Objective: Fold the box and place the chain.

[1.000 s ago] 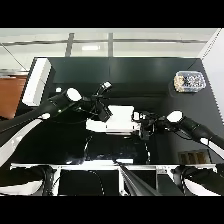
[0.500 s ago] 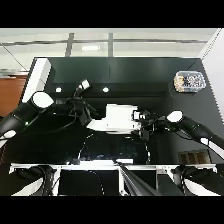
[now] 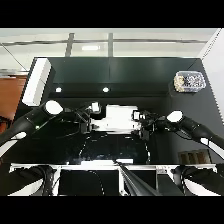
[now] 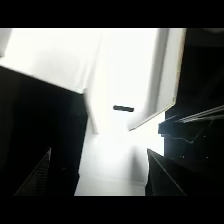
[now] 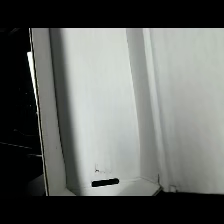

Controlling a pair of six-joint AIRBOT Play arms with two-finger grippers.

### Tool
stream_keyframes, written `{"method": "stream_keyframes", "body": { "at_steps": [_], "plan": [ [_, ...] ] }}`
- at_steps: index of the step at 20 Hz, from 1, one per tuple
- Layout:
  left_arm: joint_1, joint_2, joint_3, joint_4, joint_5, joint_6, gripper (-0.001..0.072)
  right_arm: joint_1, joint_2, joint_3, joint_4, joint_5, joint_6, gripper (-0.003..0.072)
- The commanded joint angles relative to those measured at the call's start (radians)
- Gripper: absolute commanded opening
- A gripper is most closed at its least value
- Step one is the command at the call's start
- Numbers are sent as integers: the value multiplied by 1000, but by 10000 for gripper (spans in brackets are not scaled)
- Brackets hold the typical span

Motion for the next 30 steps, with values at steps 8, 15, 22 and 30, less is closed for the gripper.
{"method": "stream_keyframes", "body": {
  "at_steps": [8,15,22,30],
  "plan": [
    [-56,-51,-2,-199,33,43,327,0,-1,1,0,0,0,226],
    [-58,-90,-2,-324,-16,48,236,0,-1,1,1,0,0,226],
    [-105,-123,-2,-373,55,80,187,0,-1,1,1,0,0,226],
    [-115,-123,-2,-373,95,80,248,0,-1,1,1,0,0,226]
  ]
}}
